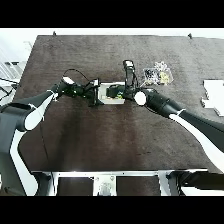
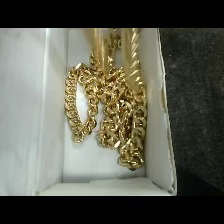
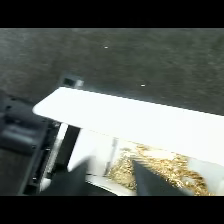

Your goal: Fold the box and place the chain.

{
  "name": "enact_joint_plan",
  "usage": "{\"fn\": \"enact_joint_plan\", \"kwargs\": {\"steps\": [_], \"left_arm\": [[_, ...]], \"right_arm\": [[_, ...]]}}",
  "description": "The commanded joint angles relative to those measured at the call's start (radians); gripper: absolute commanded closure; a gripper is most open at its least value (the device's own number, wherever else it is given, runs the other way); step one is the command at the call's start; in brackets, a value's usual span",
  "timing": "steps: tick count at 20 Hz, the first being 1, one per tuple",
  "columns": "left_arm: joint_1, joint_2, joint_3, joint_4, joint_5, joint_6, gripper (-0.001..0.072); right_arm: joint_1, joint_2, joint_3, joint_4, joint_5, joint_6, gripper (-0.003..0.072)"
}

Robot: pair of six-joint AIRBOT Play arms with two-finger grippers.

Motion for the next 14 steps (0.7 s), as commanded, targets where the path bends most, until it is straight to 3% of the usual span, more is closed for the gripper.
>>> {"fn": "enact_joint_plan", "kwargs": {"steps": [1,5,7,10,14], "left_arm": [[0.000,0.000,0.000,0.000,0.002,0.000,0.0364],[0.000,0.000,0.000,0.000,0.001,0.000,0.0364],[0.000,0.000,0.000,0.000,0.002,0.000,0.0364],[0.000,0.000,0.000,0.000,0.008,0.000,0.0364],[0.000,0.000,0.000,0.000,0.008,0.000,0.0364]], "right_arm": [[-0.031,0.069,-0.003,-0.034,0.106,-0.088,0.0244],[-0.195,0.162,-0.036,-0.166,0.145,-0.076,0.0240],[-0.327,0.137,-0.057,-0.154,0.132,-0.047,0.0161],[-0.476,0.020,-0.051,-0.022,0.103,-0.076,0.0162],[-0.519,-0.177,0.041,0.174,0.085,-0.257,0.0161]]}}
